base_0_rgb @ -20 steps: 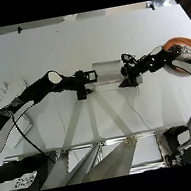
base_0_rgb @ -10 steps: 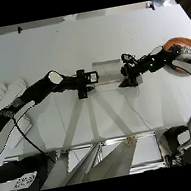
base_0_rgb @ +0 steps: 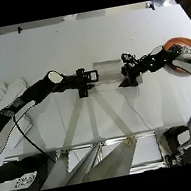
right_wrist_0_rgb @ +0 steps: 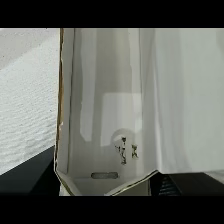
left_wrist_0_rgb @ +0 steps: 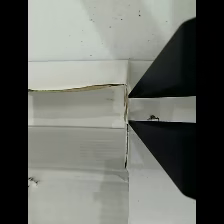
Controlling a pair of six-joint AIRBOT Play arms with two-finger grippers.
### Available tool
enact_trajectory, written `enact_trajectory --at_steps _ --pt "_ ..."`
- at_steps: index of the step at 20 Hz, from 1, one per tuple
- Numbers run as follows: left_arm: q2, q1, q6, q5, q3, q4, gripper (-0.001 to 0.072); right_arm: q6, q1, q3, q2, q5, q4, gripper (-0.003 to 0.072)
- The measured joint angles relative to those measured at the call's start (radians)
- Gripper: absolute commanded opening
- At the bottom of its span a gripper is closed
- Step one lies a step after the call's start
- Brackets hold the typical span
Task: Fold the box and place the chain.
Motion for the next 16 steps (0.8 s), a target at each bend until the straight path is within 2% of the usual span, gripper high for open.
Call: enact_trajectory --at_steps 3,4,5,6,10,11,13,14,16 --pt "-0.009 -0.005 0.001 0.004 0.000 -0.038 0.0169 0.000 0.000 0.000 0.000 0.001 -0.001 0.0297" --pt "-0.013 -0.008 0.002 0.004 0.000 -0.052 0.0254 0.000 0.000 0.000 0.000 0.001 -0.001 0.0297" --pt "-0.015 -0.011 0.005 0.005 0.000 -0.064 0.0391 -0.004 0.000 0.000 0.000 0.002 -0.002 0.0297" --pt "-0.019 -0.012 0.004 0.007 0.000 -0.074 0.0440 -0.006 0.000 0.000 0.000 0.003 -0.004 0.0297" --pt "-0.035 -0.016 0.004 0.005 0.000 -0.093 0.0435 -0.003 0.000 0.000 0.000 0.003 -0.004 0.0297" --pt "-0.039 -0.016 0.004 0.005 0.000 -0.095 0.0399 -0.003 0.000 0.000 0.000 0.003 -0.004 0.0297" --pt "-0.042 -0.017 0.001 -0.001 0.000 -0.096 0.0076 0.000 0.000 0.000 0.000 0.002 -0.001 0.0297" --pt "-0.040 -0.018 0.002 -0.006 0.000 -0.096 0.0013 0.001 0.000 0.000 0.000 0.002 0.000 0.0297" --pt "-0.021 -0.016 0.001 -0.002 0.000 -0.100 0.0013 0.001 0.000 0.000 0.000 0.000 0.003 0.0297"
